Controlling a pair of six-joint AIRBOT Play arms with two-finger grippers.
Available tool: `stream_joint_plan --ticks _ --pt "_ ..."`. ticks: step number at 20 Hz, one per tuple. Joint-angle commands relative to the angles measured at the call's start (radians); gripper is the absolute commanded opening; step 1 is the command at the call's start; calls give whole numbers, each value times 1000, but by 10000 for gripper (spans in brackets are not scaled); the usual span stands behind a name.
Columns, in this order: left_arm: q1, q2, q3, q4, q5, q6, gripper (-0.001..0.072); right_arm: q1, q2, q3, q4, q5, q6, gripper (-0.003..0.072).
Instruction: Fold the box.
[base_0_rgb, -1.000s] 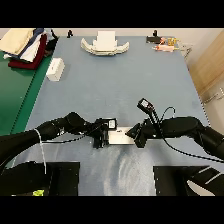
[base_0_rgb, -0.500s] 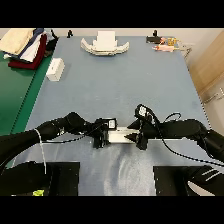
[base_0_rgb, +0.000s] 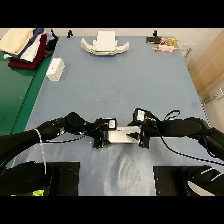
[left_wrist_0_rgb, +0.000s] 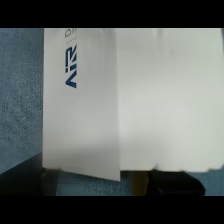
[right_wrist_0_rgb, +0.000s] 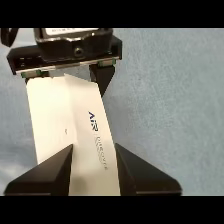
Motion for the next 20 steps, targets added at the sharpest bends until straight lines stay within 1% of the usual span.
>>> stream_joint_plan --ticks 1,10,11,12,15,18,20 --pt "-1 0 0 0 0 0 521 0 1 2 -63 11 -21 437" --pt "-1 0 0 0 0 0 521 0 1 2 -73 10 -20 437" --pt "0 0 0 0 0 0 522 0 1 2 -73 11 -20 489" --pt "0 0 0 0 0 0 521 0 1 2 -73 11 -21 602" --pt "-1 0 0 0 0 0 521 5 1 2 -61 -12 -21 613" --pt "-1 0 0 0 0 0 521 50 1 1 -68 -45 -21 612" --pt "-1 0 0 0 0 0 522 97 0 -1 -104 -39 -21 612"
